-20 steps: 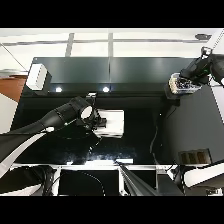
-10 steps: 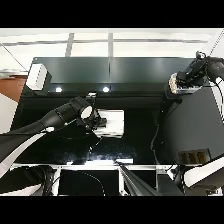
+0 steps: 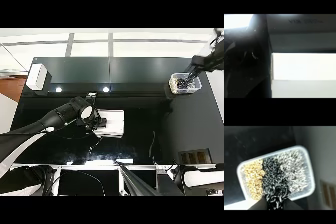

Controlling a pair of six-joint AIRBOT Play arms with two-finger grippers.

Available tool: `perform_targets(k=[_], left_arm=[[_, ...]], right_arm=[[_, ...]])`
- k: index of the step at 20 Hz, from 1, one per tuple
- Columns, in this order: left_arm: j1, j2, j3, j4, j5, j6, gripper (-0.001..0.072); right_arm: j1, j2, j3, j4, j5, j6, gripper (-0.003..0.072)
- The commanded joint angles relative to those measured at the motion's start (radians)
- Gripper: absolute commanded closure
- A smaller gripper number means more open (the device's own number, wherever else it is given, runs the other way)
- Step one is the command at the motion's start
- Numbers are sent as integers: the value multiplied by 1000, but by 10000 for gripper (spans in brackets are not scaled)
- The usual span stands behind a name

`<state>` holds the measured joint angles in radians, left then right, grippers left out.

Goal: Fold the box and place the chain.

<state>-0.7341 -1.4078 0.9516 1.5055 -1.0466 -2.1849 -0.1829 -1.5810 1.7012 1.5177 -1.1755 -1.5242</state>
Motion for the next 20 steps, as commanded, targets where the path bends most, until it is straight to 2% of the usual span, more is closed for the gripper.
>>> perform_targets(k=[1,6,11,16,20], left_arm=[[-1,0,0,-4,-1,0,684],[-1,0,0,-4,-8,1,684],[-1,0,0,-4,-11,1,684],[-1,0,0,-4,-13,1,684],[-1,0,0,-4,-14,0,684]], right_arm=[[-2,160,15,26,-17,-40,661],[-3,329,51,249,-103,-113,661],[92,465,49,308,-306,-150,661],[265,530,-26,452,-396,-220,661],[431,534,-129,461,-416,-235,661]])
